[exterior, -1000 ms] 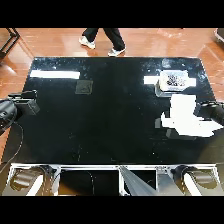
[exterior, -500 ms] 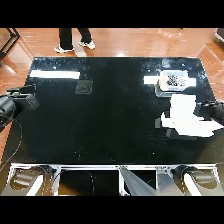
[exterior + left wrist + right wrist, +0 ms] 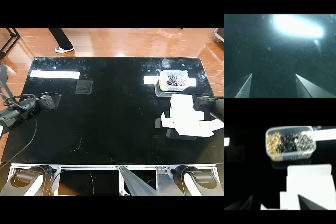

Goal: Fold the box and place the chain.

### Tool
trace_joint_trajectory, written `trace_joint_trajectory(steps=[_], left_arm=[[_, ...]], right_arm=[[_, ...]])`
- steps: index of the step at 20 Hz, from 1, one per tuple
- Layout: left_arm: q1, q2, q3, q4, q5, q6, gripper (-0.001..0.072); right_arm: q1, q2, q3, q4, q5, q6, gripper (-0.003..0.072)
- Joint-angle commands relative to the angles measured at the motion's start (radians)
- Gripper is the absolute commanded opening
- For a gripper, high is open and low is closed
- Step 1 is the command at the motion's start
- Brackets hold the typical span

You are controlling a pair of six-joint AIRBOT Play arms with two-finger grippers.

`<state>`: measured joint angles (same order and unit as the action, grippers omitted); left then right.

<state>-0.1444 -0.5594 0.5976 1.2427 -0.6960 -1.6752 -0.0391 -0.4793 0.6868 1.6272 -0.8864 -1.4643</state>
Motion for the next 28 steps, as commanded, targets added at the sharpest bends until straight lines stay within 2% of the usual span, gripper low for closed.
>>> trace_joint_trajectory(steps=[1, 4, 6, 8, 10, 12, 13, 18, 22, 27, 28], left_arm=[[0.0, -0.048, 0.0, -0.054, -0.005, 0.0, 0.062], [0.001, -0.05, 0.0, -0.057, 0.003, 0.0, 0.0619], [0.0, -0.05, 0.0, -0.066, 0.003, 0.0, 0.0619], [0.001, -0.05, 0.0, -0.065, 0.005, 0.0, 0.0619], [0.001, -0.05, 0.0, -0.065, 0.013, 0.003, 0.0619], [0.001, -0.05, 0.0, -0.069, 0.021, 0.003, 0.0619], [0.0, -0.05, 0.0, -0.084, 0.029, 0.003, 0.0619], [0.0, -0.05, 0.0, -0.101, 0.068, 0.003, 0.0619], [-0.001, -0.05, 0.0, -0.1, 0.068, 0.003, 0.0619], [-0.014, -0.051, 0.0, -0.11, 0.067, 0.003, 0.0619], [-0.026, -0.051, 0.0, -0.11, 0.067, 0.003, 0.0619]], right_arm=[[-0.03, -0.037, 0.0, -0.074, -0.175, 0.106, 0.0687], [-0.222, -0.117, 0.0, -0.357, -0.195, 0.179, 0.0686], [-0.479, -0.203, 0.002, -0.354, -0.163, 0.171, 0.0686], [-0.719, -0.281, 0.019, -0.217, -0.145, 0.105, 0.0686], [-0.947, -0.365, 0.052, 0.079, -0.151, -0.089, 0.0686], [-1.092, -0.464, 0.087, 0.302, -0.208, -0.271, 0.0686], [-1.135, -0.526, 0.113, 0.352, -0.258, -0.319, 0.0686], [-1.149, -0.887, 0.313, 0.447, -0.537, -0.592, 0.0686], [-1.083, -1.084, 0.476, 0.444, -0.552, -0.642, 0.0685], [-0.98, -1.256, 0.658, 0.44, -0.572, -0.66, 0.0682], [-0.96, -1.285, 0.687, 0.438, -0.609, -0.665, 0.0541]])
